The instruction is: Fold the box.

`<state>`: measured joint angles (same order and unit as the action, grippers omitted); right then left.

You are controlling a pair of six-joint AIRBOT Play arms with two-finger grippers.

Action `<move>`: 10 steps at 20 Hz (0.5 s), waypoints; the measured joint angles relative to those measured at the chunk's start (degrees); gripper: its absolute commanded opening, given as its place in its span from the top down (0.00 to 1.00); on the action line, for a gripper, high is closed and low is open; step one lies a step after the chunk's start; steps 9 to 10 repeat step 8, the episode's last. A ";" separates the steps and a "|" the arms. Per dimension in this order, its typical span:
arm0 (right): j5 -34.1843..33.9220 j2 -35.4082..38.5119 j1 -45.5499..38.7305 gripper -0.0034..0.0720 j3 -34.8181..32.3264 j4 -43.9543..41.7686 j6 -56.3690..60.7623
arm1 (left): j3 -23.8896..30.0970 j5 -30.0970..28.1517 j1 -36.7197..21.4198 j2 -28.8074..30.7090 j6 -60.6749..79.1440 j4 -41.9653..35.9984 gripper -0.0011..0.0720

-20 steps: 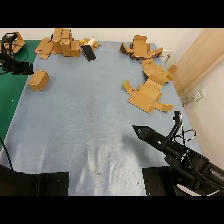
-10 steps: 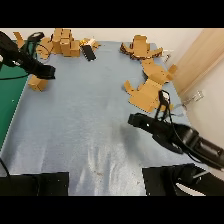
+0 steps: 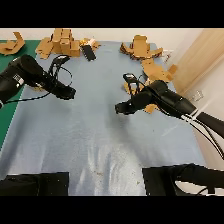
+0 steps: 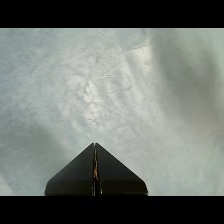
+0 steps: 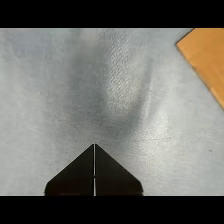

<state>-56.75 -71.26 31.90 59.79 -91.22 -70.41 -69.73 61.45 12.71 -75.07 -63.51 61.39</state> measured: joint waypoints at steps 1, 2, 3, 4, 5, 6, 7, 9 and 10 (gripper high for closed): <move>-0.79 -0.87 -0.13 0.95 0.68 -0.55 -1.07 | 0.50 -0.52 0.50 0.11 -0.46 -0.15 0.97; -1.66 -1.57 -0.24 0.95 1.16 -0.90 -1.99 | 0.83 -0.87 0.85 0.22 -0.87 0.09 0.97; -2.21 -2.05 -0.31 0.95 1.49 -1.14 -2.62 | 1.07 -1.27 1.14 0.33 -1.11 0.00 0.97; -2.51 -2.40 -0.39 0.95 1.79 -1.42 -3.15 | 1.25 -1.31 1.33 0.39 -1.29 -0.04 0.97; -2.93 -2.67 -0.42 0.95 1.97 -1.55 -3.54 | 1.42 -1.31 1.55 0.44 -1.49 -0.09 0.97; -3.21 -2.84 -0.46 0.95 2.08 -1.64 -3.78 | 1.49 -1.33 1.66 0.44 -1.66 -0.11 0.97; -3.37 -2.95 -0.46 0.95 2.19 -1.81 -4.07 | 1.55 -1.33 1.68 0.46 -1.70 -0.11 0.97; -3.43 -3.06 -0.46 0.95 2.25 -1.84 -4.22 | 1.57 -1.40 1.73 0.46 -1.77 -0.07 0.97; -3.43 -3.06 -0.46 0.95 2.25 -1.84 -4.22 | 1.57 -1.40 1.73 0.46 -1.77 -0.07 0.97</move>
